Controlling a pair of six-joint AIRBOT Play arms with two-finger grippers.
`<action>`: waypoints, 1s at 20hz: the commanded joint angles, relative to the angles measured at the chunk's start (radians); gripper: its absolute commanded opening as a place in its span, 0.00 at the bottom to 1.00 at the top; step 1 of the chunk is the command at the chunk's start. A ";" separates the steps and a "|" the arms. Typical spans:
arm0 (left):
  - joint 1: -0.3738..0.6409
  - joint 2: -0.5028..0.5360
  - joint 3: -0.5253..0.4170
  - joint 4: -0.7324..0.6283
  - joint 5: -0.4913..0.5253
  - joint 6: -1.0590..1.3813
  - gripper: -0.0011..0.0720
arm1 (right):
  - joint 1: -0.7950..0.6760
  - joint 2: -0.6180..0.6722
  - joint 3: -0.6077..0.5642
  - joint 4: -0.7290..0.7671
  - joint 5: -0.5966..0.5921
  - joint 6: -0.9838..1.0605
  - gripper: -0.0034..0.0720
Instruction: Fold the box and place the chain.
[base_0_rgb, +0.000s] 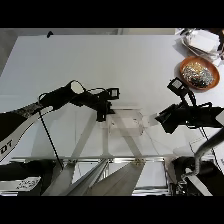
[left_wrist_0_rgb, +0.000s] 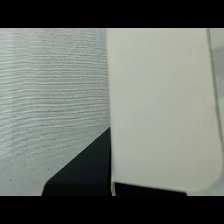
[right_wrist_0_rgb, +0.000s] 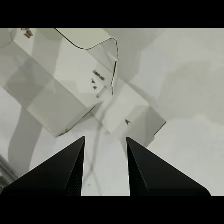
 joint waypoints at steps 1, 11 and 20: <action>0.000 0.000 0.000 0.000 -0.008 0.000 0.02 | 0.001 0.001 0.001 0.000 0.000 0.000 0.43; 0.000 0.000 0.000 0.005 -0.005 0.001 0.02 | 0.001 0.001 0.001 0.000 0.001 0.000 0.43; 0.000 0.000 0.000 0.004 -0.006 -0.003 0.02 | 0.001 0.001 0.001 0.000 0.001 0.000 0.43</action>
